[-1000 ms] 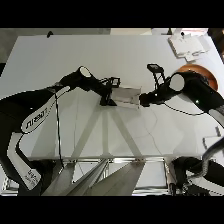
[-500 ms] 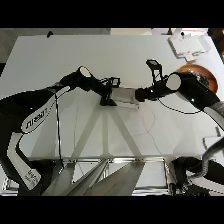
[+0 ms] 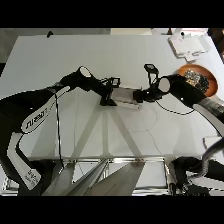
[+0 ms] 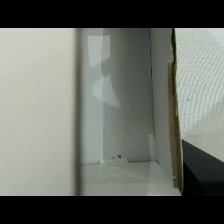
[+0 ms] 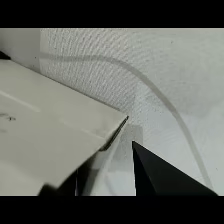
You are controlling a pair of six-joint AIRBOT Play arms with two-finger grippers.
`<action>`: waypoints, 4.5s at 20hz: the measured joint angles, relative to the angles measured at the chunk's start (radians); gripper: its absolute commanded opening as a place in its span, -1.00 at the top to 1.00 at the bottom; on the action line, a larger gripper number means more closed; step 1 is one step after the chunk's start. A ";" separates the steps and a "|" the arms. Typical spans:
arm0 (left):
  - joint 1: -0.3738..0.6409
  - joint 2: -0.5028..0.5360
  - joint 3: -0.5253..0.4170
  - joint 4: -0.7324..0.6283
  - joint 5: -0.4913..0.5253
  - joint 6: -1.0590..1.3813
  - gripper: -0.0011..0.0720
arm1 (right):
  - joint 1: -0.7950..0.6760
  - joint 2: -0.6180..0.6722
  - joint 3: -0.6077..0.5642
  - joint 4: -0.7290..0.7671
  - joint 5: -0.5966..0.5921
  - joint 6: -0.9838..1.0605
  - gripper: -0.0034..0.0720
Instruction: Fold the box and place the chain.
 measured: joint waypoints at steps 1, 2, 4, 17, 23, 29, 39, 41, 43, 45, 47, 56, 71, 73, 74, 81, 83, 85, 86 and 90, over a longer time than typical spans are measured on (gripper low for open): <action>0.000 0.000 0.000 0.000 0.000 0.000 0.56 | 0.006 -0.006 0.000 -0.016 -0.011 0.026 0.05; 0.000 0.000 0.000 0.000 0.000 0.000 0.56 | 0.011 -0.013 0.000 -0.032 -0.020 0.052 0.05; 0.000 0.000 0.000 0.000 0.000 0.000 0.56 | 0.018 -0.027 0.000 -0.068 -0.022 0.107 0.05; 0.001 0.000 0.000 -0.004 -0.003 -0.003 0.56 | 0.061 -0.077 0.000 -0.176 -0.042 0.292 0.46; 0.001 0.000 0.000 0.004 0.000 0.003 0.56 | 0.068 -0.037 -0.001 -0.176 -0.040 0.282 -0.46; 0.001 0.000 0.000 0.001 0.000 0.000 0.56 | 0.022 0.164 -0.001 -0.168 0.063 0.253 -0.44; 0.001 0.000 0.000 0.000 0.000 0.000 0.56 | -0.276 0.506 -0.001 -0.283 0.109 0.038 -0.42; 0.001 0.000 0.000 0.000 0.000 0.000 0.56 | -0.380 0.474 -0.001 -0.291 0.108 0.013 -0.42; 0.001 0.000 0.000 0.000 0.000 0.000 0.56 | -0.474 0.403 -0.001 -0.296 0.096 -0.002 -0.43; 0.001 0.000 0.000 0.000 0.000 0.000 0.56 | -0.548 0.313 -0.001 -0.299 0.073 -0.008 -0.45; 0.001 0.000 0.000 0.000 0.000 0.000 0.56 | -0.602 0.209 -0.001 -0.299 0.028 -0.013 -0.45; 0.001 0.000 0.000 0.000 0.000 0.000 0.56 | -0.655 -0.143 0.109 -0.303 -0.134 -0.014 0.26; 0.001 0.000 0.000 0.000 0.000 0.000 0.56 | -0.562 0.103 0.140 -0.283 -0.029 -0.027 0.88; 0.001 0.000 0.000 0.000 0.000 0.000 0.56 | -0.530 0.193 0.140 -0.280 0.040 -0.042 0.88; 0.001 0.000 0.000 0.000 0.000 0.000 0.56 | -0.506 0.235 0.140 -0.280 0.081 -0.059 0.88; 0.001 0.000 0.000 0.000 0.000 0.000 0.56 | -0.265 0.364 0.136 -0.243 0.346 -0.161 0.88; 0.001 0.000 0.000 0.000 0.000 0.000 0.56 | -0.193 0.370 0.136 -0.211 0.351 -0.168 0.88; 0.001 0.000 0.000 0.000 0.000 0.000 0.56 | -0.130 0.366 0.135 -0.177 0.323 -0.168 0.88; 0.001 0.000 0.000 0.000 0.000 0.000 0.56 | -0.101 0.357 0.135 -0.157 0.304 -0.167 0.88; 0.001 0.000 0.000 0.000 0.000 0.000 0.56 | 0.003 0.286 0.135 -0.107 0.234 -0.164 0.88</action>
